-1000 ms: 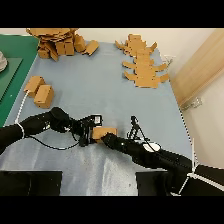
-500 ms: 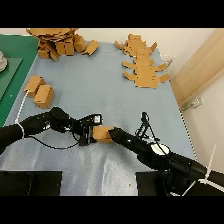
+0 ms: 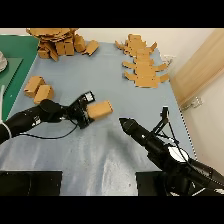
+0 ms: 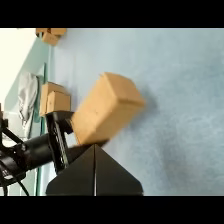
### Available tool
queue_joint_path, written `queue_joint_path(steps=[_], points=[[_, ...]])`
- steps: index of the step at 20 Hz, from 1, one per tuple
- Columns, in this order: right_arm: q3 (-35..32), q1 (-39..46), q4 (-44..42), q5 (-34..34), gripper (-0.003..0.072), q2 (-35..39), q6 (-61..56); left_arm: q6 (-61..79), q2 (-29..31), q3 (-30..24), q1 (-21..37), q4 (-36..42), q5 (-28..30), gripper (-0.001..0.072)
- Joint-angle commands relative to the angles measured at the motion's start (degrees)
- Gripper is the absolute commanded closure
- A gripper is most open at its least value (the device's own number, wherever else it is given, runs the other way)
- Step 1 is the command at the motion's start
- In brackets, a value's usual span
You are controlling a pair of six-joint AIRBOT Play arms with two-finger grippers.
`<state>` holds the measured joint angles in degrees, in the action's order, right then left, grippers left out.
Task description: Fold the box.
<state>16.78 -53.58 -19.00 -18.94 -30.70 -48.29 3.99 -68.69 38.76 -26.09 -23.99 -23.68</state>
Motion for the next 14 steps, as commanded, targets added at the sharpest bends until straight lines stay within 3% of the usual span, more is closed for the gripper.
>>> queue_joint_path(steps=[1, 5, 9, 14], points=[[0.04, -0.02, 0.28, -2.80, 0.0686, 4.09, 1.33, -4.17, 2.27, 2.84, 4.87, -0.02, 16.94, 0.0375], [0.04, -0.02, 0.28, -3.17, 0.0686, 4.61, 1.42, -12.70, -3.58, 13.38, 14.58, -0.04, 16.68, 0.0375], [0.04, 0.92, 0.39, -4.74, 0.0686, 4.68, 2.51, -23.69, -13.92, 27.19, 24.96, -1.09, 6.60, 0.0375], [0.04, 2.56, 0.83, -4.70, 0.0686, 4.70, 2.54, -31.58, -22.45, 36.52, 31.10, -7.48, 5.62, 0.0375]])
